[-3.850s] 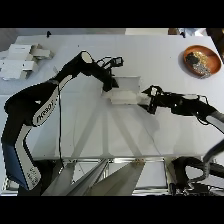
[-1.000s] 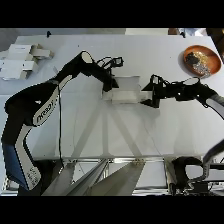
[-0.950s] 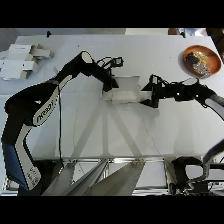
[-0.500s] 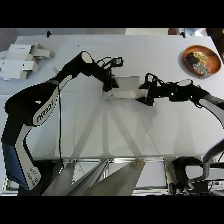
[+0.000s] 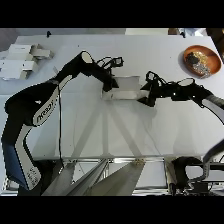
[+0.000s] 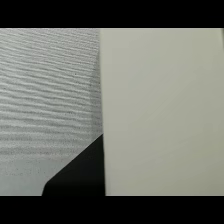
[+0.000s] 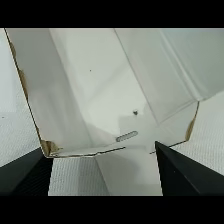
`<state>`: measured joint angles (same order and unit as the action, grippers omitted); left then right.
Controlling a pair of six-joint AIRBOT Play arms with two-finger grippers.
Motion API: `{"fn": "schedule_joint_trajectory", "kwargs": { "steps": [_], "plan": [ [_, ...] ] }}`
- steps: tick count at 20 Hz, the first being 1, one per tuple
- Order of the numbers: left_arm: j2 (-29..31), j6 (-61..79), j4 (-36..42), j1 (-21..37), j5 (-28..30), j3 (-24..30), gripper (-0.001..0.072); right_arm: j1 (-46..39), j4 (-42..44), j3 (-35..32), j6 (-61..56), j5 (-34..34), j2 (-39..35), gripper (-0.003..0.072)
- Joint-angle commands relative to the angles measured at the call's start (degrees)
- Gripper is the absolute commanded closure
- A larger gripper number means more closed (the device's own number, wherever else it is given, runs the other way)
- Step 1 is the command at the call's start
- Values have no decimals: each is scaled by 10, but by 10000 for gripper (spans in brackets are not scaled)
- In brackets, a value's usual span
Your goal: Fold the box and place the chain.
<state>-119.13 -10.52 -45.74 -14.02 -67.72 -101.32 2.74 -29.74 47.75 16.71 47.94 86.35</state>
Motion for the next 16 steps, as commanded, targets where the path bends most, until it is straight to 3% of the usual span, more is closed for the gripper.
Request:
{"fn": "schedule_joint_trajectory", "kwargs": {
  "steps": [1, 7, 16],
  "plan": [
    [0, 0, 0, 0, 0, 0, 691, 0, -15, 0, -47, 6, -2, -18],
    [0, 0, 0, 0, 0, 0, 691, 0, -9, 1, -37, -60, -2, -18],
    [0, 0, 0, 0, 0, 0, 691, 0, 11, 21, 38, -8, -1, -18]
  ]
}}
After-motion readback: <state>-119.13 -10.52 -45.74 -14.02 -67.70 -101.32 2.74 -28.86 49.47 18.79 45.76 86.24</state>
